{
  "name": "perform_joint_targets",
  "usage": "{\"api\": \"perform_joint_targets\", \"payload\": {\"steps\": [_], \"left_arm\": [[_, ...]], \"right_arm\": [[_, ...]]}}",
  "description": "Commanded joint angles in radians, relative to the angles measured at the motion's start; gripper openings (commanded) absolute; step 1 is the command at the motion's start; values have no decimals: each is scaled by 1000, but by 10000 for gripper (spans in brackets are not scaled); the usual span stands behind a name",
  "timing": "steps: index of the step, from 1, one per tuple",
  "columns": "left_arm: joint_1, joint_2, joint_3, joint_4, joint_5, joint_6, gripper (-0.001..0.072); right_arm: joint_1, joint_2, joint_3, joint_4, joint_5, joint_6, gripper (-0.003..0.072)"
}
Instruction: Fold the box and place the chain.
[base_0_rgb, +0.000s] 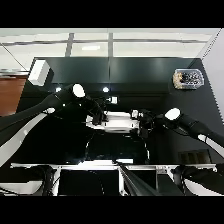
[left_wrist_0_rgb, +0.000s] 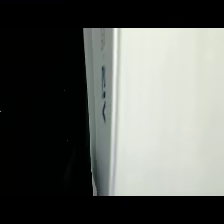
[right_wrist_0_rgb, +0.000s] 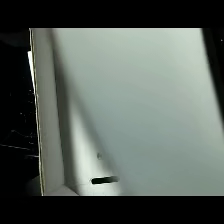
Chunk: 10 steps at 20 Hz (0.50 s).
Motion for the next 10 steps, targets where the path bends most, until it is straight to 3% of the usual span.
{"api": "perform_joint_targets", "payload": {"steps": [1,2,7,8,9,10], "left_arm": [[11,63,17,131,-63,-131,606],[18,94,17,183,-80,-192,681],[68,212,17,277,-286,-465,681],[73,220,17,265,-347,-523,606],[73,220,16,234,-409,-563,421],[73,220,8,179,-463,-571,132]], "right_arm": [[1,0,0,-6,7,-5,491],[1,0,0,-7,10,-5,491],[2,0,0,-16,25,-13,479],[2,0,0,-16,26,-16,417],[2,0,0,-16,26,-16,413],[2,0,0,-16,26,-16,412]]}}
